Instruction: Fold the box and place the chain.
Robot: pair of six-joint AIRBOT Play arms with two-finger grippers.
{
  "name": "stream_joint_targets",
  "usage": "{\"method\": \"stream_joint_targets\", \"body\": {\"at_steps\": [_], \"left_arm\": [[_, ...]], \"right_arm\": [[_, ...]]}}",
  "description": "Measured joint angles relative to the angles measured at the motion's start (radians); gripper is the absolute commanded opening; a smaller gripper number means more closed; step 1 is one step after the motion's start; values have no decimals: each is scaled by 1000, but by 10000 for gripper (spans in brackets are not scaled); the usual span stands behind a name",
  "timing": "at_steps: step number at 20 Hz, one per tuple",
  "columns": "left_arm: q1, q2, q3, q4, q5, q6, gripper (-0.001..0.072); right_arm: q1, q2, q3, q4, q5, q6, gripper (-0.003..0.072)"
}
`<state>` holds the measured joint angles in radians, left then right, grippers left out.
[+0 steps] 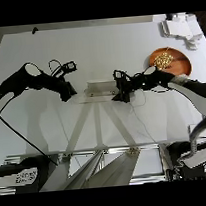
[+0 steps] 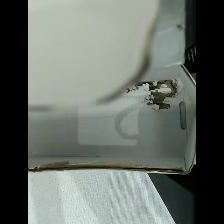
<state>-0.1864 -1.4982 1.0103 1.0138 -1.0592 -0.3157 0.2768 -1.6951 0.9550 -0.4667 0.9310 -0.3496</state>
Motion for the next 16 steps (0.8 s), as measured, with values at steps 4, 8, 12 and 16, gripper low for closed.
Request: {"method": "stream_joint_targets", "body": {"at_steps": [4,8,12,16], "left_arm": [[-14,-8,0,142,22,-90,7],[-23,-8,0,183,30,-122,12],[-14,5,0,67,3,-31,334],[-8,8,0,-113,-23,222,473]], "right_arm": [[0,0,0,0,0,0,433],[0,0,0,0,0,0,433],[0,0,0,0,0,0,433],[0,0,0,0,0,0,433]]}}
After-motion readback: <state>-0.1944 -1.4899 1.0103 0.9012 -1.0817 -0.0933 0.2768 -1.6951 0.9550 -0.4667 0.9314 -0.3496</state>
